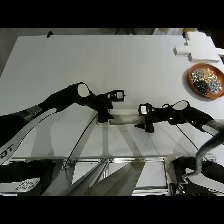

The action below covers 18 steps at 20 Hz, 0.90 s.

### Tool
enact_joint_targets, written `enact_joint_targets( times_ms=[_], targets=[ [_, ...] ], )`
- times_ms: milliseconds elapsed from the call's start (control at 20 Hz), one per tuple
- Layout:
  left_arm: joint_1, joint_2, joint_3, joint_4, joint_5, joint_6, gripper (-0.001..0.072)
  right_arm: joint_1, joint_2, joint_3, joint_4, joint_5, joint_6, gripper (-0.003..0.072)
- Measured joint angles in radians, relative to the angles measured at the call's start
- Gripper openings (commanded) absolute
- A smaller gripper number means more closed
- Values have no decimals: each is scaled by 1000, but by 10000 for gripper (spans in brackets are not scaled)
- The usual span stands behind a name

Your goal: Fold the box and place the chain.

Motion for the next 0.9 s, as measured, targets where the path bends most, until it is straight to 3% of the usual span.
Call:
enact_joint_targets(
  times_ms=[250,300,450,700,900],
  targets=[
    [8,108,0,142,-27,-175,449,0,0,0,0,1,0,402],
    [9,139,0,187,-37,-233,403,0,0,0,0,1,0,402],
    [8,240,0,272,-98,-377,0,0,0,0,0,2,0,402],
    [-55,360,0,270,-253,-478,3,0,0,0,0,2,0,402],
    [-171,339,0,259,-197,-505,4,0,0,0,0,2,0,402]
  ],
)
